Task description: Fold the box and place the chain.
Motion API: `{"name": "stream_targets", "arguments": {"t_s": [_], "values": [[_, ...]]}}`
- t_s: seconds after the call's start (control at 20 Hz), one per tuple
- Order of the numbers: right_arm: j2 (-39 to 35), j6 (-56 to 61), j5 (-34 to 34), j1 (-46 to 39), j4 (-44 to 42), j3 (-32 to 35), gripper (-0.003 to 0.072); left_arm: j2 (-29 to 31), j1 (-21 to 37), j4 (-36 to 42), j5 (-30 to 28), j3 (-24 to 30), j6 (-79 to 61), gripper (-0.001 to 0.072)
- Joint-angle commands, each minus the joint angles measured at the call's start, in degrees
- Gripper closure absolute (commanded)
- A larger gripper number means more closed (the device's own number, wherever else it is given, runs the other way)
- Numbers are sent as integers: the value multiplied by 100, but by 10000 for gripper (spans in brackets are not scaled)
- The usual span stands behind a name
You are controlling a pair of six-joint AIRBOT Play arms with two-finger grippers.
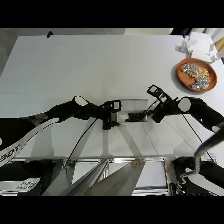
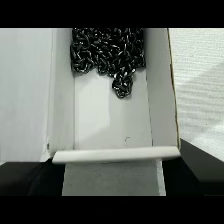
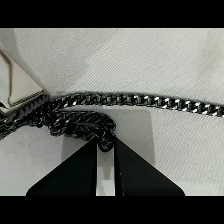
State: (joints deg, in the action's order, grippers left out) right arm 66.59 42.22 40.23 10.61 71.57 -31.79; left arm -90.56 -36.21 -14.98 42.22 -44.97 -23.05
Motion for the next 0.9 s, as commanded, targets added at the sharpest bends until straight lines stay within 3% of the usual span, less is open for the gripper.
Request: {"name": "stream_targets", "arguments": {"t_s": [0.0,0.15,0.5,0.7,0.85], "values": [[-7,0,188,4,4,0,669,4,4,0,0,-4,-2,698],[-302,2,382,4,9,0,670,4,4,0,0,-4,-2,698],[-2006,306,1172,4,-129,0,670,4,4,0,0,-4,0,698],[-2638,118,1497,4,-1475,0,669,4,4,0,0,-4,-2,698],[-2693,-258,1502,4,-2621,0,669,4,4,0,0,-4,0,698]]}}
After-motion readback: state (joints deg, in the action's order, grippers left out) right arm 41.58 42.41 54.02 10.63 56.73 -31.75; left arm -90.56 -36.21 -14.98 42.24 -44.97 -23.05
